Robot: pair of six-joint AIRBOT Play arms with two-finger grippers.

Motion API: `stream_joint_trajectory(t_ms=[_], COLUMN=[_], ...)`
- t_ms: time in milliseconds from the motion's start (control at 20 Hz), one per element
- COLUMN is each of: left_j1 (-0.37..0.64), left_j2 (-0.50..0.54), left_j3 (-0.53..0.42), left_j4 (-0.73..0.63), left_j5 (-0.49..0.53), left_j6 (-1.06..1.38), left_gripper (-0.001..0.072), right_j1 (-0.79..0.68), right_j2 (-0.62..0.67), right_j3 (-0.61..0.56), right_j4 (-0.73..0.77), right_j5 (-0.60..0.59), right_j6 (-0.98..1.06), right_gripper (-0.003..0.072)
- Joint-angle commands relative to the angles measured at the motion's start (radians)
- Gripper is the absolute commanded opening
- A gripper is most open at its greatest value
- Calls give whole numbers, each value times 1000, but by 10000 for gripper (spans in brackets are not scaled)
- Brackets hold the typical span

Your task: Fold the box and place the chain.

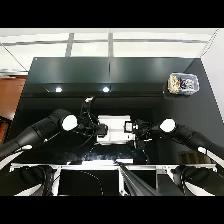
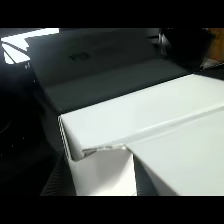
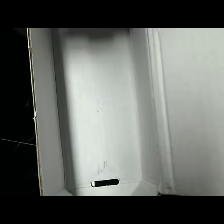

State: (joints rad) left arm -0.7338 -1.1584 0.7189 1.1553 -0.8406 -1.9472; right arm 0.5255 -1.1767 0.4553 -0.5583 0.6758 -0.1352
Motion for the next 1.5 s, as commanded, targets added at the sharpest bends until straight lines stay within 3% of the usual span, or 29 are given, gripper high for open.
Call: stream_joint_trajectory(t_ms=[0, 300, 650, 850, 950, 1450], left_j1=[-34, -111, -161, -193, -196, -195], left_j2=[-1, -5, -158, -161, -162, -197], left_j3=[2, 11, 188, 195, 195, 195], left_j4=[68, 180, 383, 388, 368, 373], left_j5=[-6, -25, -277, -271, -264, -245], left_j6=[-89, -288, -431, -507, -515, -571], left_gripper=[485, 484, 484, 476, 285, 285], right_j1=[0, 0, 0, 0, 0, 0], right_j2=[0, 0, 0, 0, 0, 0], right_j3=[0, -1, -1, 0, 0, 0], right_j4=[0, 0, 0, 0, 0, 0], right_j5=[0, 0, 0, 0, 0, 0], right_j6=[0, 0, 0, 0, 0, 0], right_gripper=[186, 186, 186, 186, 186, 185])
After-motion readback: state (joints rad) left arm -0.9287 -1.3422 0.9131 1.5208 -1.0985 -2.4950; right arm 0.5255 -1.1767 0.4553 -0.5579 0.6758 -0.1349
